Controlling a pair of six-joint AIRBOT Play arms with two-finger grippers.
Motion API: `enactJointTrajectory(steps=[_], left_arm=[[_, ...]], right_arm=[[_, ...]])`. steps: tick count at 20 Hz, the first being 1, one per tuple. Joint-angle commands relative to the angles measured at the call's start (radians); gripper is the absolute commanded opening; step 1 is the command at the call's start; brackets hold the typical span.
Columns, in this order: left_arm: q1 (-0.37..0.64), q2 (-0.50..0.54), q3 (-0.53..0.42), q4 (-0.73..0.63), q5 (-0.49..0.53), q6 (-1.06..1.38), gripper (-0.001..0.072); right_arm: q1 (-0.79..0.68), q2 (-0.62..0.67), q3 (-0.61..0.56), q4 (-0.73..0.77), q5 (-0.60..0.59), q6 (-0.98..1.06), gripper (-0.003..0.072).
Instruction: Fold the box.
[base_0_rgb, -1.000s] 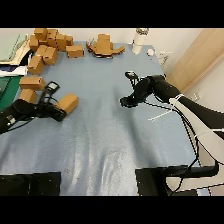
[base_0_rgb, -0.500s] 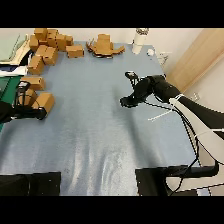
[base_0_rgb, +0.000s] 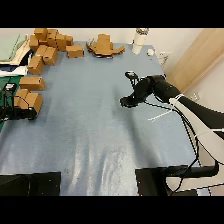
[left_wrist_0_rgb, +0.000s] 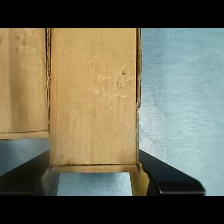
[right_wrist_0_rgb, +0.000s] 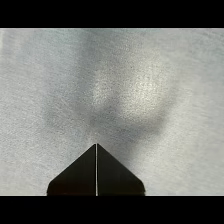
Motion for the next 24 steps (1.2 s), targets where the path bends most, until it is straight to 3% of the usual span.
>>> enactJointTrajectory(steps=[1, 20, 21, 22, 24], left_arm=[[0.009, -0.006, 0.0, 0.009, 0.03, 0.0, 0.0457], [0.008, -0.006, 0.0, 0.008, 0.029, 0.003, 0.0462], [0.008, -0.006, 0.0, 0.008, 0.026, 0.003, 0.0662], [0.008, -0.006, 0.0, 0.008, 0.024, 0.0, 0.0707], [0.009, -0.006, 0.0, 0.008, 0.008, 0.0, 0.0707]], right_arm=[[-0.001, 0.0, 0.001, 0.0, 0.0, 0.0, 0.0004], [-0.001, 0.0, 0.001, 0.0, 0.0, 0.0, 0.0004], [-0.001, 0.0, 0.001, 0.0, 0.0, 0.0, 0.0003], [-0.001, 0.0, 0.001, 0.0, 0.0, 0.0, 0.0004], [0.0, 0.0, 0.001, 0.0, 0.0, 0.0, 0.0003]])
